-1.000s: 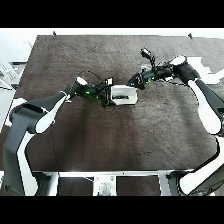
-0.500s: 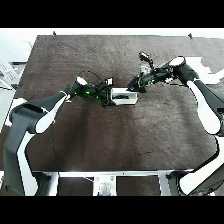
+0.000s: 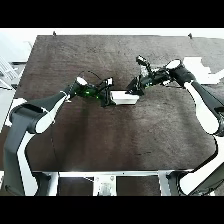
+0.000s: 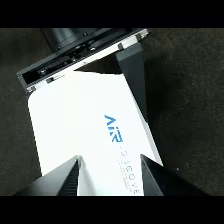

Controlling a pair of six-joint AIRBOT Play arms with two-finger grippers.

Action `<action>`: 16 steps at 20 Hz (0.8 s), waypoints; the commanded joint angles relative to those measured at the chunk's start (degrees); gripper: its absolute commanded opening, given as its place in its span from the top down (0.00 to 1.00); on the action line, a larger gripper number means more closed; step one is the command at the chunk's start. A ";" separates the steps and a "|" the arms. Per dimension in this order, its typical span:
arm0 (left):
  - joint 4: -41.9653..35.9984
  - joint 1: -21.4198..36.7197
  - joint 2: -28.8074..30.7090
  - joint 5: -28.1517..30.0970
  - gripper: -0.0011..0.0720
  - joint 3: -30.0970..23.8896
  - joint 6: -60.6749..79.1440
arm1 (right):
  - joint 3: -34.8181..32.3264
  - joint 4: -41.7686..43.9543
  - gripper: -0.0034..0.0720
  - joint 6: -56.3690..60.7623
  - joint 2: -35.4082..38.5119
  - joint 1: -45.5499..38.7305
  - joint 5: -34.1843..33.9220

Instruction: Fold the box and place the chain.

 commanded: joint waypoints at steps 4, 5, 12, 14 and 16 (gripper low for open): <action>0.02 0.00 0.04 -0.02 0.42 0.04 0.00 | -0.42 -0.04 0.34 -4.26 -0.04 0.39 -0.13; 0.02 0.00 0.04 0.00 0.42 0.04 0.00 | -0.42 -0.04 0.27 -4.92 -0.04 0.39 0.07; 0.02 0.00 0.04 -0.02 0.42 0.04 0.00 | -0.48 1.66 0.46 -9.75 0.13 -0.46 5.40; 0.02 0.00 0.04 0.00 0.42 0.04 0.00 | -0.61 1.92 0.46 -9.92 0.85 -0.90 5.73; 0.02 0.00 0.04 -0.02 0.42 0.04 0.00 | -2.16 3.56 0.46 -11.61 3.21 -1.42 5.84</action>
